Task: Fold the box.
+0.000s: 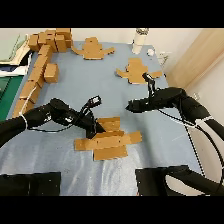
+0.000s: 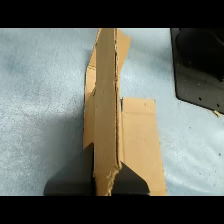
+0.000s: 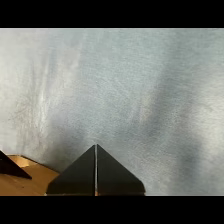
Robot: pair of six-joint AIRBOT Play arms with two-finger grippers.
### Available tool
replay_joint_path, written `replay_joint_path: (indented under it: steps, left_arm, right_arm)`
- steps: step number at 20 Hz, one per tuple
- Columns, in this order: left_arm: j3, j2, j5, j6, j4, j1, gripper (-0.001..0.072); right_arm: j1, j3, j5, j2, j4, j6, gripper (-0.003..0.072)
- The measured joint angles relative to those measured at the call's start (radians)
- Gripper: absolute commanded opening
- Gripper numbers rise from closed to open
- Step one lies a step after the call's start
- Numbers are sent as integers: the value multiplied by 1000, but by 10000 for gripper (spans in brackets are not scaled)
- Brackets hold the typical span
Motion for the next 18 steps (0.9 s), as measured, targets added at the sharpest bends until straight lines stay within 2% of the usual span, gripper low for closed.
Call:
replay_joint_path:
  steps: [10, 13, 18]
  left_arm:
    - [1, -21, -22, -3, 10, 1, 15]
    - [1, -23, -34, -3, 13, 1, 15]
    - [0, -23, -83, -3, 20, 1, 15]
  right_arm:
    - [0, 0, -19, 0, -40, 4, 4]
    - [9, 0, -84, 1, -95, 46, 3]
    - [134, -3, -248, 18, -313, 196, 3]
